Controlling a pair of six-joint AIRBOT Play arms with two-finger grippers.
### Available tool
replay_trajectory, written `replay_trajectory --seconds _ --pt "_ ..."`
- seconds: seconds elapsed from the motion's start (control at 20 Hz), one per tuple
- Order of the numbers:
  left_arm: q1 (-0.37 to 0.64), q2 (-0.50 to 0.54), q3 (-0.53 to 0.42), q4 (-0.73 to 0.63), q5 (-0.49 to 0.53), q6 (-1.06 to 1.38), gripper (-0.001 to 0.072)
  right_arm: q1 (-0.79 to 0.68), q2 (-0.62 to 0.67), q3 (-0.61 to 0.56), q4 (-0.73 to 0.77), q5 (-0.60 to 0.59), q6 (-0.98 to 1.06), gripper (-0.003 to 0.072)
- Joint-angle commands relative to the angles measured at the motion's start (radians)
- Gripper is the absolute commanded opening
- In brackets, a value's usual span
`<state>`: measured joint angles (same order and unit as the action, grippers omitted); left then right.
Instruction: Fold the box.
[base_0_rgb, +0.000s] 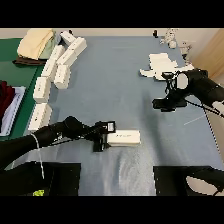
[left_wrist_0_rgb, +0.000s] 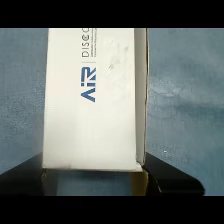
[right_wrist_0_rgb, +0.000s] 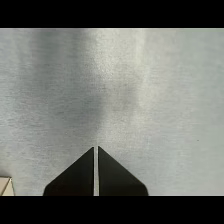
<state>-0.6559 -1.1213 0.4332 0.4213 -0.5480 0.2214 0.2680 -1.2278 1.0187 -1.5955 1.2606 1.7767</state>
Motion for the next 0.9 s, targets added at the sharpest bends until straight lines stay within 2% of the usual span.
replay_trajectory --seconds 0.0,0.1,0.2,0.3,0.45,0.55,0.7,0.85 --pt "0.038 0.036 0.023 0.022 0.055 -0.194 0.0425 -0.001 -0.001 0.001 -0.002 0.007 0.006 0.0037" --pt "0.125 0.106 0.043 0.050 0.077 -0.347 0.0425 -0.001 -0.001 0.001 -0.002 0.007 0.006 0.0037" --pt "0.254 0.180 0.049 0.071 0.113 -0.495 0.0425 -0.001 -0.001 0.001 -0.002 0.007 0.006 0.0037" --pt "0.409 0.225 0.049 0.178 0.112 -0.644 0.0425 -0.001 -0.001 0.001 -0.002 0.007 0.006 0.0037" --pt "0.629 0.229 0.048 0.382 0.044 -0.857 0.0425 -0.001 -0.001 0.001 -0.002 0.007 0.006 0.0037" --pt "0.740 0.219 0.046 0.421 0.003 -0.886 0.0425 -0.001 -0.001 0.001 -0.002 0.007 0.006 0.0037" --pt "0.829 0.192 0.047 0.420 0.010 -0.904 0.0425 -0.001 -0.001 0.001 -0.002 0.007 0.006 0.0037" --pt "0.858 0.129 0.047 0.421 0.040 -0.927 0.0425 -0.001 -0.001 0.001 -0.002 0.007 0.006 0.0037"
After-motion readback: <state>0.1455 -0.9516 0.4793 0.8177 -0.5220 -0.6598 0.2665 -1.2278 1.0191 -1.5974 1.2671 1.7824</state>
